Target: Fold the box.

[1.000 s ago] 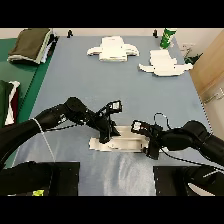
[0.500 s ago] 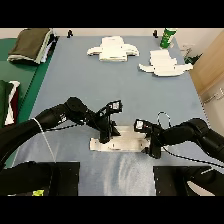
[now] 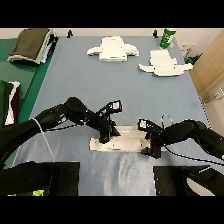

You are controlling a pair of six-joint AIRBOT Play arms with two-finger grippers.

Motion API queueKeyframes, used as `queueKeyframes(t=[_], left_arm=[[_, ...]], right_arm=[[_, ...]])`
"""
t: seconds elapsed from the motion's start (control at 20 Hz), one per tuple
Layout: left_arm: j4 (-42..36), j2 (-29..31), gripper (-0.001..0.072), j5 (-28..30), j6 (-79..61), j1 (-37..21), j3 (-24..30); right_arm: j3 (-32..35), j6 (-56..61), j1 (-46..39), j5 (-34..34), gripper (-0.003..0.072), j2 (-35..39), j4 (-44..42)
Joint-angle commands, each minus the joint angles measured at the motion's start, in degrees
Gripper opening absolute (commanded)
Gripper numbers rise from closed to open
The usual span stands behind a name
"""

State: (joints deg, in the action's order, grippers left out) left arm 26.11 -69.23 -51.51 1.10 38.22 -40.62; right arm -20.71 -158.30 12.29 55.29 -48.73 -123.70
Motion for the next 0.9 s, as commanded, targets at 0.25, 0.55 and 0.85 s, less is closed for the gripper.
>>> queueKeyframes(t=[0.25,0.55,0.85], left_arm=[[0.0,0.0,0.0015,0.0,0.0,0.0,0.0],[0.0,0.0,0.0015,0.0,0.0,0.0,0.0],[0.0,0.0,0.0014,0.0,0.0,0.0,0.0]], right_arm=[[0.3,-6.4,-1.6,-2.3,0.0706,-4.2,-1.7],[1.0,-7.9,-1.1,-4.4,0.0687,-4.2,-2.6],[1.6,-8.2,-1.2,-0.8,0.0578,0.2,-2.6]])
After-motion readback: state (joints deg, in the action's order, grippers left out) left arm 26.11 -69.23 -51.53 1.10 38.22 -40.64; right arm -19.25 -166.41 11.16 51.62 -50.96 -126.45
